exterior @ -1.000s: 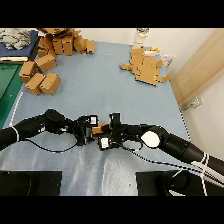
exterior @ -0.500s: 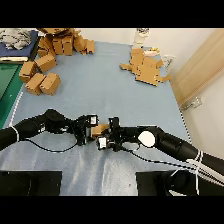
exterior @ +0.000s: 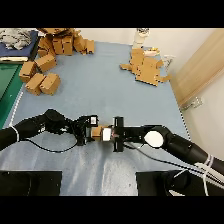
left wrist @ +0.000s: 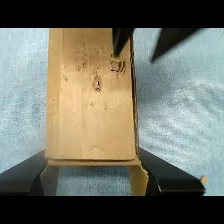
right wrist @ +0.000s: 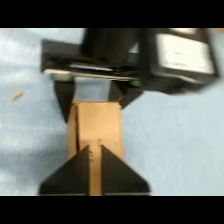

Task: Fold the box.

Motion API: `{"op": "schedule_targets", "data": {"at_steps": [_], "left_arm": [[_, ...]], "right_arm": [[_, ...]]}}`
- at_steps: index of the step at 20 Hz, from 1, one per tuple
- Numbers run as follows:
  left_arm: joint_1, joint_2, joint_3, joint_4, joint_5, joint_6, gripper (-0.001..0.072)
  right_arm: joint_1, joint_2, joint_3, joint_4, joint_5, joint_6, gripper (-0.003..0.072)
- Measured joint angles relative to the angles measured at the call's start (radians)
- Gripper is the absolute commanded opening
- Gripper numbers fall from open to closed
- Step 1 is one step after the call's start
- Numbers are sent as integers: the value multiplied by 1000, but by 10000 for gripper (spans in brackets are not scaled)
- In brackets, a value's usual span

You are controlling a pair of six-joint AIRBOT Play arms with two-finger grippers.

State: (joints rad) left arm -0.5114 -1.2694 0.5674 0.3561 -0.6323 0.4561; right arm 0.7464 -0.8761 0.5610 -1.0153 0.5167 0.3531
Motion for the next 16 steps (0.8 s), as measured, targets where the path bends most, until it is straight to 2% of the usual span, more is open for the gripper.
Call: {"op": "schedule_targets", "data": {"at_steps": [4,6,7,9,12,16], "left_arm": [[0,0,0,0,1,0,477],[0,0,0,0,1,0,477],[0,0,0,0,2,0,478],[0,0,0,0,2,-1,477],[0,0,0,0,2,-1,478],[0,0,0,0,2,-1,477]], "right_arm": [[-98,86,-21,14,-17,585,-3],[-120,110,-69,122,-69,814,-3],[-122,116,-105,223,-106,888,-3],[-93,121,-182,465,-170,952,-3],[-5,125,-266,794,-249,916,-2],[90,124,-307,995,-375,876,-2]]}}
